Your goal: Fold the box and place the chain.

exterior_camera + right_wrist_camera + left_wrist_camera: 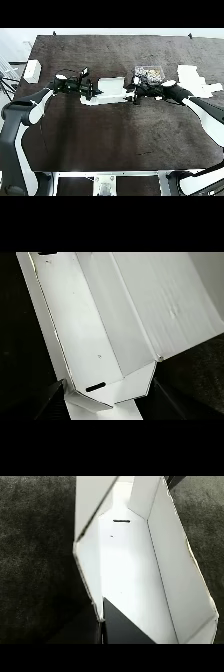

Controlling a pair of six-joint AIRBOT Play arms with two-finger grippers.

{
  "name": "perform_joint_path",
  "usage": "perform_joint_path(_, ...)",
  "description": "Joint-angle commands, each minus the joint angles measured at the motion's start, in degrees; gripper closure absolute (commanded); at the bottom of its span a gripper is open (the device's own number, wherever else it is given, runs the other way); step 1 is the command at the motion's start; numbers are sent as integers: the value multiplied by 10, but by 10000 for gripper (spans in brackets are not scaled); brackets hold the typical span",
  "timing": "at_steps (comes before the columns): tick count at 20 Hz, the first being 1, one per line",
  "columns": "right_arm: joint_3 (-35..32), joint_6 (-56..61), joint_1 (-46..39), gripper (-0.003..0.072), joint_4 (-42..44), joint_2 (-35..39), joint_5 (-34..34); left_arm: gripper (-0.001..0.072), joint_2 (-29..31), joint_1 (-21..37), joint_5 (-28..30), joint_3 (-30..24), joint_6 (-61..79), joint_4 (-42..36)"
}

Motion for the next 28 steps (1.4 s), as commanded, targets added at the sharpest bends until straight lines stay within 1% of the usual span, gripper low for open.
perform_joint_path(1, 29, 4, -12, 33, -7, -19, 42, 688, 0, 0, 0, 0, 0, 0)
perform_joint_path(7, 92, 37, -16, 33, -38, -61, 95, 689, 0, 0, 0, 0, 0, 0)
perform_joint_path(11, 137, 50, -17, 33, -42, -96, 123, 688, 0, 0, 0, 0, 0, 0)
perform_joint_path(15, 168, 71, -18, 33, -52, -119, 149, 688, 0, 0, 0, 0, 0, 0)
perform_joint_path(18, 184, 75, -18, 33, -52, -136, 179, 689, 0, 0, 0, 0, 0, 0)
perform_joint_path(25, 188, 90, -12, 33, -52, -149, 219, 689, 0, 0, 0, 0, 0, 0)
perform_joint_path(28, 188, 87, -9, 33, -52, -152, 218, 688, 0, 0, 0, 0, 0, 0)
